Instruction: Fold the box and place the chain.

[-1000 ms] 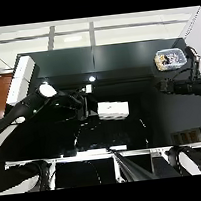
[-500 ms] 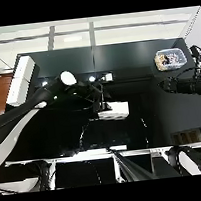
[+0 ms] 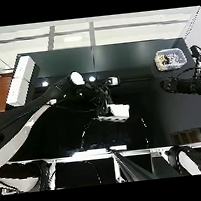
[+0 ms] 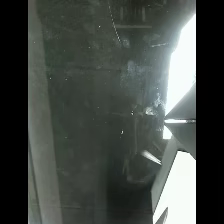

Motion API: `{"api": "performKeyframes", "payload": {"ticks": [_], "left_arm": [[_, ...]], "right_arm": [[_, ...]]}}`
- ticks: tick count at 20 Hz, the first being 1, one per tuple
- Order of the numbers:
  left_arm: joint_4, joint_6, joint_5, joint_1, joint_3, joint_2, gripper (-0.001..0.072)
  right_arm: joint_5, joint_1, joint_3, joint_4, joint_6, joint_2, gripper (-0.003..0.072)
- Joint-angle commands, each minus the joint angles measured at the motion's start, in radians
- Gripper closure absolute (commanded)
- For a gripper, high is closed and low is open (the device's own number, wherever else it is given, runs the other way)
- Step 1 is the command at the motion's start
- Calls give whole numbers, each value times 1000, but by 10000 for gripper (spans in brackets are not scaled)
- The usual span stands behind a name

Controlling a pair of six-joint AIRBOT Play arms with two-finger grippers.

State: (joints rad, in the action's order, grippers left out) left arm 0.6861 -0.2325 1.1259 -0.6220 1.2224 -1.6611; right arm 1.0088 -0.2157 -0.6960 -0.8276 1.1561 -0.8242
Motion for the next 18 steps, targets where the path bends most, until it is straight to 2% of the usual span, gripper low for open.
{"api": "performKeyframes", "payload": {"ticks": [1,9,16,17,18], "left_arm": [[44,-2,-7,-26,2,-3,-3],[120,0,-50,-69,2,-3,-3],[242,0,-237,-149,2,-7,5],[262,-8,-236,-155,2,-6,56],[281,-58,-226,-154,2,-6,227]], "right_arm": [[0,0,0,0,0,1,668],[0,0,0,-1,0,1,668],[-1,0,0,-1,0,1,668],[-1,0,0,-1,0,1,668],[-1,0,0,-1,0,1,668]]}}
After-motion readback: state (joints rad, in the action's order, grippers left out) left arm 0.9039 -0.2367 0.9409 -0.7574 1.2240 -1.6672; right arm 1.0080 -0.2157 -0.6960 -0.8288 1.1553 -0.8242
